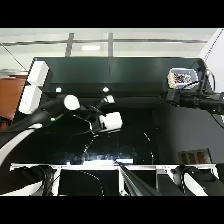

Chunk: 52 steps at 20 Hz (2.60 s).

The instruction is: Fold the box and place the chain.

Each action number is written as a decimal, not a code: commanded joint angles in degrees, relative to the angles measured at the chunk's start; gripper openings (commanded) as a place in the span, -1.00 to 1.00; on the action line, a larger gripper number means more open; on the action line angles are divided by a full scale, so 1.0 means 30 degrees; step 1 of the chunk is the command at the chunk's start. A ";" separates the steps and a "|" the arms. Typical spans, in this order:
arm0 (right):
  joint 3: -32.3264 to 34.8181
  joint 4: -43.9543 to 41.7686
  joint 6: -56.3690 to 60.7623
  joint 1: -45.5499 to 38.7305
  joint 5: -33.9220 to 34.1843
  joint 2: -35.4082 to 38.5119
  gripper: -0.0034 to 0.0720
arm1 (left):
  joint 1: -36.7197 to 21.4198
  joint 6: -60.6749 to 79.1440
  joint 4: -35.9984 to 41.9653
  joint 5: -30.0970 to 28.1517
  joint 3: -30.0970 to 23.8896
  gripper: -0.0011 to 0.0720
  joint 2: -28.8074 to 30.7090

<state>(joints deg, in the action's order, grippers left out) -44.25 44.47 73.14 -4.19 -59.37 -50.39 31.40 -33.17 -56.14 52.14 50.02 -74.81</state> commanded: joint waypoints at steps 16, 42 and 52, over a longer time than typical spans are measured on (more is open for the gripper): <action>-0.0109 0.0233 -0.2273 -0.1464 -0.1137 0.0095 -0.83 | -2.3562 -0.6426 -0.7286 0.5858 -0.6098 -0.16 1.0171; -0.0109 0.0204 -0.0423 -0.1421 -0.1064 0.0073 -0.82 | -2.4494 -0.0998 -0.3621 0.0036 -0.2805 -0.15 0.2936; -0.0109 0.0189 -0.0051 -0.1421 -0.0772 0.0073 -0.82 | -2.3212 -0.1464 -0.2900 0.0044 -0.2251 1.00 0.3111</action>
<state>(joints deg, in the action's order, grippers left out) -44.53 45.08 72.49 -8.49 -61.91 -50.13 -40.12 -36.47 -65.28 51.51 42.19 -66.06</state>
